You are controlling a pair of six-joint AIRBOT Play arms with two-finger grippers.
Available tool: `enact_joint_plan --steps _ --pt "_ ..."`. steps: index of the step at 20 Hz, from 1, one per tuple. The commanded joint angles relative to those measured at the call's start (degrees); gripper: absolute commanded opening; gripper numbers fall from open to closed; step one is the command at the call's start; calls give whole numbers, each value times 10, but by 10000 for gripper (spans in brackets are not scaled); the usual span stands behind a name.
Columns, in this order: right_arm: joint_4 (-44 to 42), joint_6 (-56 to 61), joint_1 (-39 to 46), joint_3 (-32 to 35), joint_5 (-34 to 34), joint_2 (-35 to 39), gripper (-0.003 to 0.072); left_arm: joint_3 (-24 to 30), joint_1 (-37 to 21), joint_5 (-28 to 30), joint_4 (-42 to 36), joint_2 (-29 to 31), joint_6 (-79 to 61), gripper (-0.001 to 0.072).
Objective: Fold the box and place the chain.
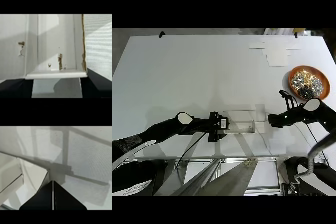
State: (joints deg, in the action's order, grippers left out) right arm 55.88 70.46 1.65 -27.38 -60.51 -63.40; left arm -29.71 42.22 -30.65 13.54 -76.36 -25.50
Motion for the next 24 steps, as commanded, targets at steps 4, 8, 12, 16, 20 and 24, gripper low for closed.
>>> enact_joint_plan --steps 4,8,12,16,20,24 --pt "-55 -35 -3 14 -10 -5 16 0 0 0 0 1 0 151" --pt "-102 -79 -3 14 -33 -1 17 0 0 0 0 1 0 151" --pt "-134 -97 -3 14 -52 40 156 0 0 0 0 1 0 151" --pt "-154 -110 -4 14 -69 56 235 0 0 0 0 1 0 151" --pt "-156 -115 -44 14 -56 57 297 0 0 0 0 1 0 151" --pt "-155 -114 -83 14 -22 57 357 0 0 0 0 1 0 151"
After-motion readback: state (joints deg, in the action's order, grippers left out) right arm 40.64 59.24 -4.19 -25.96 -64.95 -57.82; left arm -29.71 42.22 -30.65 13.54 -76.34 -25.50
